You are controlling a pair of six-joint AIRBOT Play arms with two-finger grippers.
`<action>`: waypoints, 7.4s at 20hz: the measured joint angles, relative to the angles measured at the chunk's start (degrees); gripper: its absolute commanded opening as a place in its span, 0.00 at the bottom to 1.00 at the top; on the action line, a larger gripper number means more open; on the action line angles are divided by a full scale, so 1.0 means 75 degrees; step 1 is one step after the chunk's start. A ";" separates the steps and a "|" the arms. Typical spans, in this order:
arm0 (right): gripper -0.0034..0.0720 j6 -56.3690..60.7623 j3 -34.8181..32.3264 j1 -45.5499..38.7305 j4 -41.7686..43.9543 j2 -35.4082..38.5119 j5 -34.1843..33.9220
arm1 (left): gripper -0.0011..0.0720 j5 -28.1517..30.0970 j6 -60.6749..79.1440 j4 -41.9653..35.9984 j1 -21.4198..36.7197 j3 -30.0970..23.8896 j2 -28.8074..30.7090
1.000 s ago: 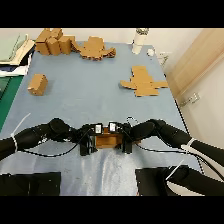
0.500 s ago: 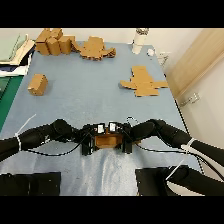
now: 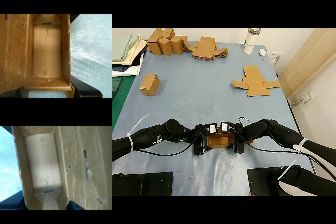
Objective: Fold the box.
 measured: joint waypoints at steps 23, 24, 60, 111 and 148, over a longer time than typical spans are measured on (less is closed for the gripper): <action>1.00 0.1204 0.0152 -0.0055 -0.0641 0.0621 -0.0577 | 0.66 0.0009 -0.0006 -0.0006 -0.0003 0.0000 -0.0012; 1.00 0.1431 0.0160 -0.0055 -0.0825 0.0807 -0.0694 | 0.66 0.0009 -0.0003 -0.0006 -0.0003 0.0000 -0.0012; 0.05 0.9801 0.2259 0.0000 0.0592 -0.0361 -0.1014 | 0.66 0.0000 -0.0003 0.0003 -0.0003 0.0000 -0.0012; 0.37 0.2716 0.0073 0.0207 -0.1906 0.1827 -0.0799 | 0.66 0.0000 0.0000 0.0000 0.0000 0.0000 -0.0012; 0.05 0.2486 -0.0020 0.0766 -0.1585 0.1233 -0.0262 | 0.66 -0.0003 -0.0006 -0.0006 -0.0003 0.0000 -0.0012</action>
